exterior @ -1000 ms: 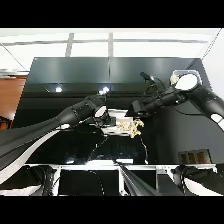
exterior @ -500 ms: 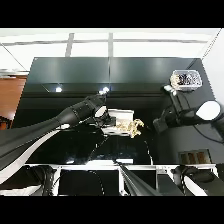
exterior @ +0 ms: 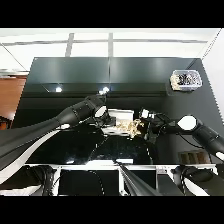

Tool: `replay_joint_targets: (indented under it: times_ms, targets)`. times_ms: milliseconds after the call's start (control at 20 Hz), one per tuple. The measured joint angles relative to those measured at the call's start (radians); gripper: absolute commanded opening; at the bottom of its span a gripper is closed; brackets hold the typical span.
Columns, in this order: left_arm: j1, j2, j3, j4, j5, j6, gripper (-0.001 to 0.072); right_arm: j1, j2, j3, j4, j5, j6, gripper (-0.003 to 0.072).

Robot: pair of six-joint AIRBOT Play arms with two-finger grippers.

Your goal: Fold the box and place the chain.

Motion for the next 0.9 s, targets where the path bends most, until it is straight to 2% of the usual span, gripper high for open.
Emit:
replay_joint_targets:
  times_ms: [300,750,800,850,900]
  targets:
    - [0.000,0.000,0.000,0.000,0.000,0.000,0.0030,0.006,-0.070,-0.005,0.088,-0.029,-0.269,0.0720]
    - [0.000,0.000,0.000,0.000,0.000,0.000,0.0029,0.006,-0.147,-0.004,0.116,-0.061,-0.359,0.0720]
    - [0.000,0.000,0.000,0.000,0.000,0.000,0.0030,0.006,-0.150,-0.004,0.117,-0.064,-0.359,0.0671]
    - [0.000,0.000,0.000,0.000,0.000,0.000,0.0030,0.006,-0.153,-0.004,0.117,-0.065,-0.358,0.0467]
    - [0.000,0.000,0.000,0.001,-0.002,0.001,0.0030,0.006,-0.154,-0.004,0.115,-0.072,-0.359,0.0386]
